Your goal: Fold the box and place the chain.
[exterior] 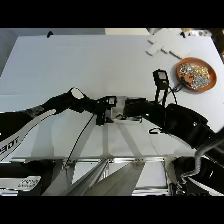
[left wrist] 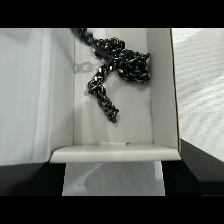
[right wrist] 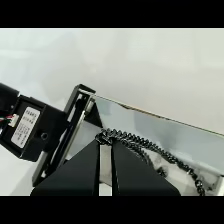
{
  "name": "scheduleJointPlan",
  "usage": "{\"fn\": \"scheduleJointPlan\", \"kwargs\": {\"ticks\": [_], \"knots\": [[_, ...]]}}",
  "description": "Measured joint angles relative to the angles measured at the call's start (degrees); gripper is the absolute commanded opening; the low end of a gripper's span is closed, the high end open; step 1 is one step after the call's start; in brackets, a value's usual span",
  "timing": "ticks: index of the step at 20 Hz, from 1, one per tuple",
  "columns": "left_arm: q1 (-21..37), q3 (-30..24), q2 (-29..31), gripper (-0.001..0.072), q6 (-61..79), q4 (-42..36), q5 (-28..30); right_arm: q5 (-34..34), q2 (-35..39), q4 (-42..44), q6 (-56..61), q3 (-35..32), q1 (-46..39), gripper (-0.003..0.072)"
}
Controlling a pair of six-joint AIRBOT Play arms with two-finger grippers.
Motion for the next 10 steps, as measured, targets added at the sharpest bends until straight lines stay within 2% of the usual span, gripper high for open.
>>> {"fn": "scheduleJointPlan", "kwargs": {"ticks": [8,10], "knots": [[0.0,0.0,0.0,0.0326,0.0,0.0,0.02,5.97,-0.07,2.69,-7.76,0.0,-1.2,0.0024],[0.0,0.0,0.0,0.0326,0.0,0.0,0.02,7.69,-0.24,2.91,-9.68,0.0,-1.25,0.0132]]}}
